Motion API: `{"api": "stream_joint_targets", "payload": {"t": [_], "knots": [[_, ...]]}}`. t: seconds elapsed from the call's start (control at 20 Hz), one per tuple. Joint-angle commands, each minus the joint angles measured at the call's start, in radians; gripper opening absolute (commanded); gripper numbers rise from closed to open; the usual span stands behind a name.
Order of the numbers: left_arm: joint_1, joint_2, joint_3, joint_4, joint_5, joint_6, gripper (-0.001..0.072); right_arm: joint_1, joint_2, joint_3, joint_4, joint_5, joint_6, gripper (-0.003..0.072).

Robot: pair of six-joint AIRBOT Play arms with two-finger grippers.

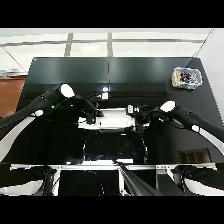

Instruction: Fold the box and place the chain.

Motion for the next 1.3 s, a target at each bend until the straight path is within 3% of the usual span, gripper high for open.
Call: {"api": "stream_joint_targets", "payload": {"t": [0.0, 0.65, 0.7, 0.9, 0.95, 1.2, 1.25], "knots": [[0.000, 0.000, 0.000, 0.000, 0.001, -0.001, 0.0025, 0.005, -0.010, 0.002, -0.011, -0.025, 0.018, 0.0705], [0.000, 0.000, 0.000, 0.000, 0.002, 0.000, 0.0025, 0.034, -0.019, 0.009, -0.082, -0.058, 0.085, 0.0702], [0.000, 0.000, 0.000, 0.000, 0.002, 0.000, 0.0025, 0.034, -0.019, 0.009, -0.083, -0.057, 0.085, 0.0597], [0.000, 0.000, 0.000, 0.000, 0.002, 0.000, 0.0025, 0.034, -0.019, 0.009, -0.082, -0.058, 0.086, 0.0566], [0.000, 0.000, 0.000, -0.003, 0.001, -0.001, 0.0025, 0.034, -0.019, 0.009, -0.082, -0.058, 0.086, 0.0473], [0.002, 0.000, 0.015, -0.003, -0.015, -0.008, 0.0029, 0.034, -0.019, 0.009, -0.082, -0.058, 0.086, 0.0461], [0.002, 0.000, 0.028, -0.002, -0.032, -0.009, 0.0124, 0.034, -0.019, 0.009, -0.082, -0.058, 0.086, 0.0461]]}}
